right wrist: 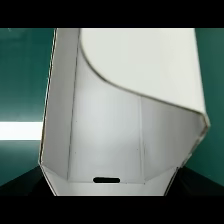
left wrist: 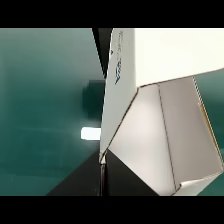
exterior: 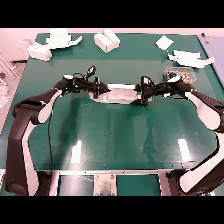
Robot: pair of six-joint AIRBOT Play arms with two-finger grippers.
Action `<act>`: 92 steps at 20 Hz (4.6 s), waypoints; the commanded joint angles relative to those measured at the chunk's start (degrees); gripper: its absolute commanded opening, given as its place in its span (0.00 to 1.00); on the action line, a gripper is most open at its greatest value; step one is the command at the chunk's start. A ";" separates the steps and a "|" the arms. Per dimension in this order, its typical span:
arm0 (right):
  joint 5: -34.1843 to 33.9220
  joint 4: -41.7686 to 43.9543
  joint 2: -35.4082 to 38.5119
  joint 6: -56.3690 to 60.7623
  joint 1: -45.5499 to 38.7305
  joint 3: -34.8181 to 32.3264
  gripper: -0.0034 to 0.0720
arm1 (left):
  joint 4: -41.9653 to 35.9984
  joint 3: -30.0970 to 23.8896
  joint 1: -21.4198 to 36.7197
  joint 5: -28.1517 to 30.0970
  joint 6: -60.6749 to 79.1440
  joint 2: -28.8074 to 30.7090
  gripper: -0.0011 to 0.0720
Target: Fold the box and place the chain.
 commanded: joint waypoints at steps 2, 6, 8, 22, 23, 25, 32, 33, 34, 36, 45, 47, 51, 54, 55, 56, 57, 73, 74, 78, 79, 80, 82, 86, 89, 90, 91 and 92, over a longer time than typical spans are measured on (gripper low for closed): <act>0.24 2.97 -0.61 -0.98 0.20 0.09 1.00 | 0.02 0.00 -0.02 0.02 -0.02 -0.04 0.05; 0.26 3.30 -1.57 -1.11 0.61 0.37 1.00 | 0.02 0.00 -0.02 0.04 -0.02 -0.04 0.05; 0.26 3.28 -2.19 -1.11 0.70 0.83 1.00 | 0.00 0.00 -0.02 0.02 -0.02 -0.04 0.05; 0.28 3.19 -3.45 -1.14 0.83 1.60 1.00 | 0.00 0.00 -0.02 0.04 -0.02 -0.04 0.05; 0.28 3.19 -3.45 -1.14 0.79 1.60 1.00 | 0.00 0.00 -0.02 0.04 0.00 -0.04 0.05; 0.28 3.19 -3.45 -1.11 0.74 1.77 1.00 | 0.00 0.00 -0.02 0.04 -0.02 -0.04 0.05; 1.29 3.23 -3.56 -0.94 0.74 2.60 1.00 | 0.02 0.00 -0.02 0.04 -0.02 -0.04 0.05; 1.33 3.23 -3.56 -0.90 0.74 2.78 1.00 | 0.02 0.00 -0.02 0.04 -0.02 -0.04 0.05; 1.33 3.23 -3.58 -0.90 0.74 2.82 1.00 | 0.00 0.00 -0.02 0.02 -0.02 -0.04 0.05; 1.33 2.78 -3.76 -0.90 0.74 2.82 0.98 | 0.00 0.00 -0.02 0.02 -0.02 -0.04 0.05; 3.28 0.66 -3.80 1.01 0.66 2.89 1.00 | 0.02 0.00 -0.02 0.04 -0.02 -0.04 0.05; 3.37 0.68 -3.80 1.01 0.63 3.02 1.00 | 0.00 0.00 -0.02 0.04 -0.02 -0.04 0.05; 3.39 1.11 -3.80 1.01 0.63 3.58 1.00 | 0.00 0.00 -0.02 0.04 -0.02 -0.04 0.05; 3.39 2.62 -3.80 1.03 0.63 4.35 1.00 | 0.00 0.00 -0.02 0.02 -0.02 -0.04 0.05; 3.34 2.99 -3.80 1.03 0.63 4.35 1.00 | 0.00 0.00 -0.02 0.02 -0.02 -0.04 0.05; 3.34 3.08 -3.93 1.03 0.63 4.35 1.00 | 0.00 0.00 -0.02 0.02 -0.02 -0.04 0.05; 3.34 3.21 -4.24 1.03 0.63 4.33 1.00 | 0.00 0.00 -0.02 0.02 -0.02 -0.04 0.05; 3.43 2.99 -5.75 0.98 0.61 4.46 0.95 | 0.00 0.00 -0.02 0.00 -0.02 -0.04 0.05; 3.41 2.56 -5.81 0.96 0.61 4.66 0.87 | 0.00 0.00 -0.02 0.00 0.00 -0.04 0.05; 3.41 2.32 -5.86 0.50 0.61 4.76 0.87 | 0.00 0.00 -0.02 0.02 0.00 -0.04 0.05; 3.41 2.32 -5.86 0.35 0.61 4.76 0.87 | -0.02 0.00 -0.02 0.02 0.00 -0.04 0.05; 3.41 2.32 -5.86 0.37 0.57 4.74 0.87 | -0.13 0.00 -0.02 0.02 -0.02 -0.04 0.05; 3.41 2.36 -5.86 0.37 0.50 4.74 0.87 | -0.17 0.00 -0.02 0.07 0.00 -0.04 0.05; 3.41 2.38 -5.84 0.39 0.52 4.74 0.87 | -0.17 0.00 -0.02 0.04 -0.02 -0.04 0.05; 3.41 2.38 -5.84 0.39 0.59 4.74 0.87 | -0.17 0.00 -0.02 0.04 -0.02 -0.04 0.05; 3.41 2.40 -5.84 0.39 0.59 4.74 0.87 | -0.17 0.00 -0.02 0.04 0.00 -0.04 0.05; 3.41 2.38 -5.84 0.39 0.59 4.74 0.87 | -0.17 0.00 -0.02 0.02 -0.04 -0.04 0.05; 3.41 2.38 -5.84 0.39 0.57 4.74 0.87 | -0.17 0.00 -0.02 0.02 -0.02 -0.04 0.05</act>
